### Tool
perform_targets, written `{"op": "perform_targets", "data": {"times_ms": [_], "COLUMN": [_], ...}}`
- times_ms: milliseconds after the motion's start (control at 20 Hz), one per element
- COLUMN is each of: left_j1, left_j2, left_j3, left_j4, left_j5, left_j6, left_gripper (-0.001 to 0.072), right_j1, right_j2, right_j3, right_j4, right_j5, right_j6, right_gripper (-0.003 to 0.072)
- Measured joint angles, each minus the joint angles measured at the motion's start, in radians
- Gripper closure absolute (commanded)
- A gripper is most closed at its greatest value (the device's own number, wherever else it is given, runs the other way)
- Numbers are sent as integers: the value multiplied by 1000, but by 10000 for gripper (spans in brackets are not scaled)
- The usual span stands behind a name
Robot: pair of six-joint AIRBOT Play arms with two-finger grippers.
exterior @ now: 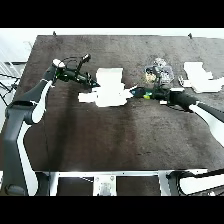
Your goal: Fold the box and place the chain.
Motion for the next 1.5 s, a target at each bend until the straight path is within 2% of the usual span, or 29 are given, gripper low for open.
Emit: {"op": "perform_targets", "data": {"times_ms": [300,650,1050,1200,1250,1300,1400,1500], "left_j1": [1,0,0,0,0,0,0,0], "left_j2": [21,50,41,40,40,40,40,40], "left_j3": [-48,-179,-201,-202,-202,-202,-202,-202], "left_j4": [-14,-56,-74,-74,-74,-74,-73,-72], "left_j5": [-30,67,107,110,111,111,109,106], "left_j6": [158,348,416,415,414,410,399,385], "left_gripper": [696,693,693,692,691,689,689,689], "right_j1": [-112,-134,-136,-126,-115,-103,-75,-41], "right_j2": [64,74,76,80,85,90,98,101], "right_j3": [-2,-3,-21,-48,-60,-71,-90,-102], "right_j4": [26,32,53,72,79,85,91,76], "right_j5": [48,64,66,65,67,68,69,82], "right_j6": [1,-7,-96,-210,-256,-298,-383,-462], "right_gripper": [472,471,471,471,448,365,106,81]}}
